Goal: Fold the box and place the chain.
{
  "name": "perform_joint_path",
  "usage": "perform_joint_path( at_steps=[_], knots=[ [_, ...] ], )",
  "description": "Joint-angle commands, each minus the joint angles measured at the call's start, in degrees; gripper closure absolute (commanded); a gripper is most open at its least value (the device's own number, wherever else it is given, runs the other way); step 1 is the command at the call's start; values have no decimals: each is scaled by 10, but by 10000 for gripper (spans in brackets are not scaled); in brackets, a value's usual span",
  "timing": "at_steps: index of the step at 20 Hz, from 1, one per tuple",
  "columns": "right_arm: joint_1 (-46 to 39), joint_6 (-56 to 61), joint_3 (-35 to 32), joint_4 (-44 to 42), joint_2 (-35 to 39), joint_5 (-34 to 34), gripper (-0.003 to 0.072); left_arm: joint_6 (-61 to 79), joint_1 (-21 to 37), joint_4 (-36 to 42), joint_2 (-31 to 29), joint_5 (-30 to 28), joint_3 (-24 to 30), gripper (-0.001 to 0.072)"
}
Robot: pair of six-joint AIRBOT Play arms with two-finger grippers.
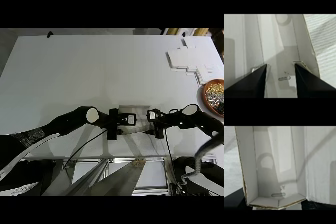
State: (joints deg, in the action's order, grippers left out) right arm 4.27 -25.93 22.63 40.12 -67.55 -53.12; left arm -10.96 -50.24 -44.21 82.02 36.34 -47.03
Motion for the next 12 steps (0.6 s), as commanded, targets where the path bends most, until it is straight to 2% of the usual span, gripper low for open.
perform_joint_path(
  at_steps=[1, 3, 4, 5, 6, 7, 8, 12],
  knots=[
    [0, 1, 0, -1, 0, 0, 288, 4, 0, -7, -5, 12, 0, 295],
    [0, 1, 0, -1, 0, 0, 288, 2, 3, -16, -20, 32, 0, 320],
    [0, 1, 0, -1, 0, 0, 288, -17, 7, -30, -31, 41, 0, 414],
    [0, 1, 0, -1, 0, 0, 288, -46, 13, -48, -44, 53, 0, 547],
    [0, 2, 0, -1, 0, 0, 288, -79, 20, -67, -58, 68, 0, 647],
    [0, 1, 0, -1, 0, 0, 288, -123, 28, -87, -73, 87, 0, 695],
    [0, 1, 0, -1, 0, 0, 288, -173, 37, -109, -88, 108, 0, 704],
    [0, 1, 0, -1, 0, 0, 288, -513, 75, -246, -150, 165, 0, 705]
  ],
)
